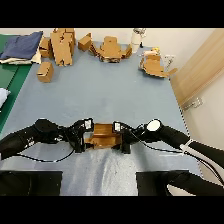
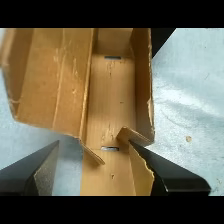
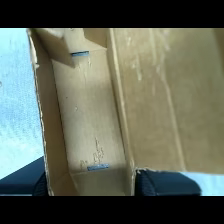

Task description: Fold the box.

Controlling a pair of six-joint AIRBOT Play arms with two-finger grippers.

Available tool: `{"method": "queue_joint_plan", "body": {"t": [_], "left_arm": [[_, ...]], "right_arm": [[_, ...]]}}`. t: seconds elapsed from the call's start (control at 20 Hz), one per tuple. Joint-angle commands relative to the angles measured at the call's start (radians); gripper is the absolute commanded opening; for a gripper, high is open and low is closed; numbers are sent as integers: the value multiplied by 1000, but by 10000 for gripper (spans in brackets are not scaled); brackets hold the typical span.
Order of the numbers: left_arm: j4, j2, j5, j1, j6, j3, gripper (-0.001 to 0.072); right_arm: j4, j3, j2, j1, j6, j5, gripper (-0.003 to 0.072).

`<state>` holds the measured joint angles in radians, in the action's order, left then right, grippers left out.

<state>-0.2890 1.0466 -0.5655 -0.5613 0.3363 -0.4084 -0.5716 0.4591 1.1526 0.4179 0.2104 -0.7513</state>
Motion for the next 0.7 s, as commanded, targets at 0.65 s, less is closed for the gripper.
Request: {"method": "queue_joint_plan", "body": {"t": [0.65], "left_arm": [[-568,-112,73,-77,-587,0,438]], "right_arm": [[-1,1,0,0,0,0,578]]}}
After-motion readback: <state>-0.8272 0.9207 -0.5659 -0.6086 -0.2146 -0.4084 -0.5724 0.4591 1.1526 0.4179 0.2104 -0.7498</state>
